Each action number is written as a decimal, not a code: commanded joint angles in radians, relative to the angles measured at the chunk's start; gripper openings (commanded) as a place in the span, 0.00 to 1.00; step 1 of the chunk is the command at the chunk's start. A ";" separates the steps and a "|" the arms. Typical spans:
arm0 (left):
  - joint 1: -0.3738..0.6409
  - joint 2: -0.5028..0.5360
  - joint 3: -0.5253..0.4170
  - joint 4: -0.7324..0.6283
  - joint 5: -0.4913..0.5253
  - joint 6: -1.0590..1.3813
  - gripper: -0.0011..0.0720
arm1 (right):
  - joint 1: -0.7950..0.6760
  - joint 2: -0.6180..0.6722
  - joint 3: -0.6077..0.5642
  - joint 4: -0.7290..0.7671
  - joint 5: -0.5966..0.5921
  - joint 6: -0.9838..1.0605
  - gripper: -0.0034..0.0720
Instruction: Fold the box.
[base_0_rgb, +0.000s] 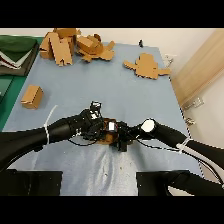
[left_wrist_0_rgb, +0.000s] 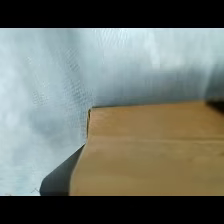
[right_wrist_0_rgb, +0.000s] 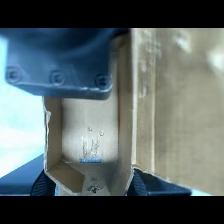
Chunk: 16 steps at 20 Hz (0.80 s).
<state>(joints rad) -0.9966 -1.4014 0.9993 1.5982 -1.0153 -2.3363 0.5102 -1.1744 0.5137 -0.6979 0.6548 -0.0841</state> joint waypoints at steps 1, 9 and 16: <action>-0.001 0.000 0.001 -0.005 0.028 0.023 0.03 | 0.001 0.000 0.000 -0.002 0.000 -0.003 0.73; -0.001 0.000 0.001 -0.028 0.026 0.026 0.04 | 0.001 0.000 0.000 -0.001 0.000 -0.003 0.73; 0.000 0.001 0.004 -0.034 0.010 0.009 0.60 | 0.001 0.000 0.000 -0.001 0.000 -0.003 0.73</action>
<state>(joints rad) -0.9985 -1.4014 1.0027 1.5578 -0.9794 -2.3104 0.5106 -1.1740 0.5137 -0.7033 0.6548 -0.0929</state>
